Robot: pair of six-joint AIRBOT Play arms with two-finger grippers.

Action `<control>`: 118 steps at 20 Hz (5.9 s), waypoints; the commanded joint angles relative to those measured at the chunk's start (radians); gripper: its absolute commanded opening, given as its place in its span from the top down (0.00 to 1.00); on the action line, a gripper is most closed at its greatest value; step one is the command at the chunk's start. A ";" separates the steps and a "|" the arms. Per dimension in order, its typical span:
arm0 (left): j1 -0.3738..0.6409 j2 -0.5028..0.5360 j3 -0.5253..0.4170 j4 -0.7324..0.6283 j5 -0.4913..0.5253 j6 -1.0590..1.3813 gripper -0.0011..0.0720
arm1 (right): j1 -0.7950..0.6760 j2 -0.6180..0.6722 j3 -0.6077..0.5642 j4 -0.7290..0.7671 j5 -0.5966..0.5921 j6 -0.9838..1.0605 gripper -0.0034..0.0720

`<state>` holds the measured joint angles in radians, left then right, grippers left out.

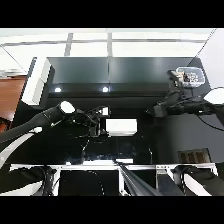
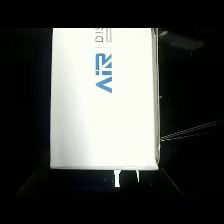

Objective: Fold the box and place the chain.

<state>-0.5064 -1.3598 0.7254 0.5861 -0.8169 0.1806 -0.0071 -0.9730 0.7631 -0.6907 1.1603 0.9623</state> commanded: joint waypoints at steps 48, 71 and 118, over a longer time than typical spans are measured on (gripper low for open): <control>-0.207 -0.106 0.199 0.056 0.047 -0.254 0.02 | -0.119 0.035 0.005 -0.051 0.070 0.013 0.93; 0.210 0.257 0.277 0.954 -0.657 -1.452 0.70 | -0.119 0.035 0.005 -0.092 0.084 0.013 0.93; 0.579 0.804 -0.225 0.608 0.071 -1.340 0.95 | 0.164 0.006 0.003 -0.323 -0.533 0.077 0.93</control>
<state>0.1528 -0.6781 0.6708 1.1000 -0.8707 -1.1404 0.1486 -0.9653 0.7666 -0.9840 0.6533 1.0397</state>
